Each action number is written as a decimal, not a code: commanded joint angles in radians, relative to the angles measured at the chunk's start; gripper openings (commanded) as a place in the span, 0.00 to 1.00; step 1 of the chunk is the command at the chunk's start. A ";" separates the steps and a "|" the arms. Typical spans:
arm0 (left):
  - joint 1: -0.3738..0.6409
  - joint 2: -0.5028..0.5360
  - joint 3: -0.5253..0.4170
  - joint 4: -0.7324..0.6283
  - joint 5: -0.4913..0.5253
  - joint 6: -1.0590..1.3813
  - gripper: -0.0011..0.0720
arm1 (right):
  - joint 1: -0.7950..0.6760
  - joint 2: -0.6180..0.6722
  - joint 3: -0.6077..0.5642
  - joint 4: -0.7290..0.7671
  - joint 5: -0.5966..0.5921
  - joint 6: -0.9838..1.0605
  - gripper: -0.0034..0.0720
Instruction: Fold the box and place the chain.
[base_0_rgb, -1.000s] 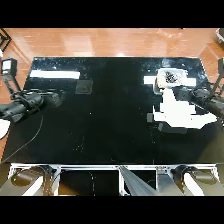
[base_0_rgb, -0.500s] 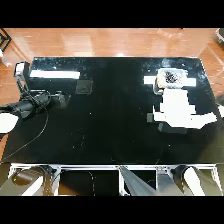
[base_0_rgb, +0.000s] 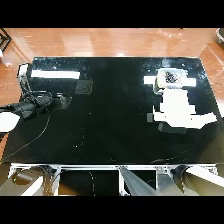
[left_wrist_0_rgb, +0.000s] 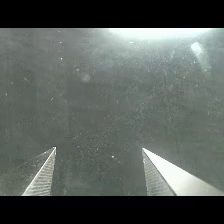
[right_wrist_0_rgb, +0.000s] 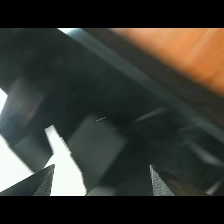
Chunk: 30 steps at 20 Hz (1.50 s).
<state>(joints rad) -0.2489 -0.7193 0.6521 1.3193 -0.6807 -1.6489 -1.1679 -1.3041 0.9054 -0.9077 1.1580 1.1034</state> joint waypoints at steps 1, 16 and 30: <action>0.000 -0.016 0.000 0.001 0.026 0.000 0.89 | -0.015 -0.236 0.180 0.113 0.312 -0.097 0.98; 0.000 -0.080 0.000 -0.016 0.041 -0.001 0.89 | 0.294 -0.568 0.499 -0.140 0.557 -0.060 0.97; 0.000 -0.080 0.000 -0.020 0.046 0.000 0.89 | 0.294 -0.569 0.499 0.029 0.603 -0.174 0.08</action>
<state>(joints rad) -0.2489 -0.7994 0.6521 1.3003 -0.6357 -1.6497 -0.8738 -1.8721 1.4033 -0.9550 1.7279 0.9695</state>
